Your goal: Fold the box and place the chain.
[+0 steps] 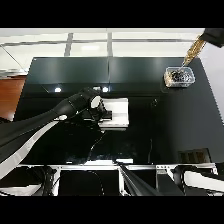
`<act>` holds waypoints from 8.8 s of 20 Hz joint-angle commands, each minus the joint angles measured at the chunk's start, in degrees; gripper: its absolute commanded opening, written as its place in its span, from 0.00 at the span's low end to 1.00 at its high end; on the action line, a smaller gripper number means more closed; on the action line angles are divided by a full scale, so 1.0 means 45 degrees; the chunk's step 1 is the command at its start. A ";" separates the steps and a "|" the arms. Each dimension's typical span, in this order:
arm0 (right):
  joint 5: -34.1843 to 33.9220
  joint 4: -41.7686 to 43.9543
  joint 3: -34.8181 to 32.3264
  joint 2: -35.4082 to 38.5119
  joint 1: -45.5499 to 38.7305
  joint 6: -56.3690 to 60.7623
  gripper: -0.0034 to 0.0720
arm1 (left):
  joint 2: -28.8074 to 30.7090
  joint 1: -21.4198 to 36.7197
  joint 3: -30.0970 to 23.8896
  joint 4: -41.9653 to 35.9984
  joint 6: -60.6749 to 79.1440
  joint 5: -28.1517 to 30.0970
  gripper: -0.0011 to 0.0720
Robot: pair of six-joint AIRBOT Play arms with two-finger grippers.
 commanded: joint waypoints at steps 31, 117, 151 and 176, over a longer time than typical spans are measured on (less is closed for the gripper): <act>-0.1486 0.7849 -1.0656 0.3803 0.6358 -0.3376 0.06 | 0.0000 0.0015 0.0000 0.0000 0.0005 0.0005 0.05; -0.2016 0.3279 -0.8612 0.3453 0.8325 -0.0942 0.06 | 0.0000 0.0039 0.0000 0.0010 0.0010 0.0000 0.05; -0.3774 0.4017 -1.0224 0.2720 0.8961 -0.0379 0.11 | 0.0000 0.0039 0.0000 0.0010 0.0010 0.0000 0.05; -0.2021 0.1603 -1.0282 0.2754 0.7140 -0.0495 0.45 | 0.2059 0.0039 0.0792 0.1117 0.2249 -0.1681 0.79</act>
